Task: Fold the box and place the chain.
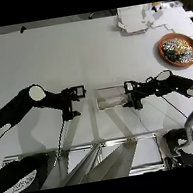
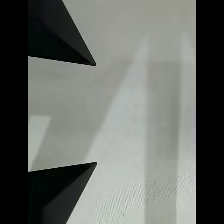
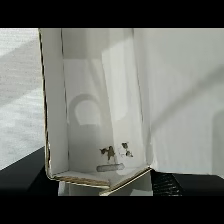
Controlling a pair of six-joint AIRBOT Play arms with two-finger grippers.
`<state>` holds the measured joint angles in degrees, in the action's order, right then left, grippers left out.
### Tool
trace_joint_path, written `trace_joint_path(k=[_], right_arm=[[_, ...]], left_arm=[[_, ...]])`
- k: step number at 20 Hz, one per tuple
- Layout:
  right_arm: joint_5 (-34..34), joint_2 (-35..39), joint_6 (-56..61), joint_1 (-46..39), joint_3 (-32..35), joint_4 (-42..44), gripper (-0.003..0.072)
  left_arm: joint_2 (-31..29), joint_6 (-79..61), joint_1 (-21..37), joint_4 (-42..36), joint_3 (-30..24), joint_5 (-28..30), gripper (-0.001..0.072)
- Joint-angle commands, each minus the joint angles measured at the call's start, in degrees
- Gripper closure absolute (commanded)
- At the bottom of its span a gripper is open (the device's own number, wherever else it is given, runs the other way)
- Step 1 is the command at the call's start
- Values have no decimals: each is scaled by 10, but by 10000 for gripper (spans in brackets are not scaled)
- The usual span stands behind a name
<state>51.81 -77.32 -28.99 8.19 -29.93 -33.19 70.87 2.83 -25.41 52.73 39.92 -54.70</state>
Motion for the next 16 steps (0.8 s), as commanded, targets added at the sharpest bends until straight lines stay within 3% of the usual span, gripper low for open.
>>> trace_joint_path(k=[1, 2, 3, 16], right_arm=[[0, 0, 0, 0, 0, 0, 282], [0, 0, 0, 0, 0, 0, 282], [0, 0, 0, 0, 0, 0, 282], [0, 0, 0, 0, 0, 0, 282]], left_arm=[[53, -214, 1, -124, -15, 48, 52], [67, -227, -6, -144, -15, 60, 51], [77, -240, -14, -150, -15, 70, 5], [108, -220, -78, -238, -15, 137, 7]])
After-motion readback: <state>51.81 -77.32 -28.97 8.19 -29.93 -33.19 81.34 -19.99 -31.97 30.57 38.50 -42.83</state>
